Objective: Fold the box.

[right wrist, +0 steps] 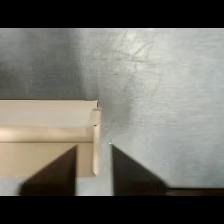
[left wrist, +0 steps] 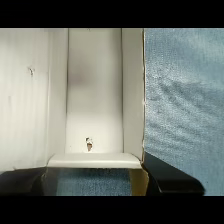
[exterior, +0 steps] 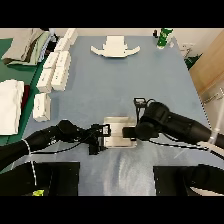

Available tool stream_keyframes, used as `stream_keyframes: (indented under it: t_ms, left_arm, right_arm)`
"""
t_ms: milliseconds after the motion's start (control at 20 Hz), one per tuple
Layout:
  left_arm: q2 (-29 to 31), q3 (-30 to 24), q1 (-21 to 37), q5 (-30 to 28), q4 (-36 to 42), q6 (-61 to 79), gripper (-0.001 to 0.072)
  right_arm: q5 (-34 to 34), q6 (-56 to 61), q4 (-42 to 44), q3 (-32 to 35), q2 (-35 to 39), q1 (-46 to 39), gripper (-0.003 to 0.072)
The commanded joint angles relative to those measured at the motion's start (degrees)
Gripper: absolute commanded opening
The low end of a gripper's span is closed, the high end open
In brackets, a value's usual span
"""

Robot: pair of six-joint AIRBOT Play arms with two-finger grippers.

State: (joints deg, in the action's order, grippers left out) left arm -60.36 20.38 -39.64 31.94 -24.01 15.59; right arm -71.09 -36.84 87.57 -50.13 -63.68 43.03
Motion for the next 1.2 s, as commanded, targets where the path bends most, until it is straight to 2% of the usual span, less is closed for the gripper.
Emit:
stream_keyframes:
  t_ms: [0, 50, 200, 300, 500, 650, 750, 900, 1150]
  left_arm:
    - [0.0, 0.04, -0.02, -0.02, 0.0, -0.02, 0.0466]
    - [0.0, 0.04, -0.02, -0.02, 0.0, -0.02, 0.0466]
    - [0.0, 0.04, -0.02, -0.02, 0.0, -0.02, 0.0466]
    - [0.0, 0.04, -0.02, -0.02, 0.0, -0.02, 0.0466]
    - [0.0, 0.04, -0.02, -0.02, 0.0, -0.02, 0.0466]
    - [0.0, 0.04, -0.02, -0.02, 0.0, -0.02, 0.0466]
    - [0.0, 0.04, -0.02, 0.0, 0.0, -0.02, 0.0466]
    - [0.0, 0.04, -0.02, -0.02, 0.0, -0.02, 0.0466]
    - [0.0, 0.04, -0.02, -0.02, 0.0, -0.02, 0.0466]
  right_arm:
    - [-1.99, -3.02, -0.35, -0.04, 7.67, -2.16, 0.0051]
    - [-3.19, -4.52, -0.87, -0.02, 9.16, -4.04, 0.0006]
    - [-5.38, -12.74, -0.7, 0.48, 9.2, -14.08, 0.0006]
    - [-2.36, -21.64, 5.22, 0.96, 6.62, -22.4, 0.0004]
    - [6.19, -44.96, 32.35, 1.03, -3.5, -37.88, 0.0004]
    - [3.48, -59.14, 53.2, 0.04, -14.19, -46.75, 0.0004]
    - [-2.54, -63.98, 59.32, -1.81, -20.52, -48.33, 0.0004]
    - [-11.56, -66.86, 60.37, -5.25, -26.95, -46.88, 0.0004]
    - [-19.8, -74.62, 60.17, -6.16, -27.89, -42.36, 0.0004]
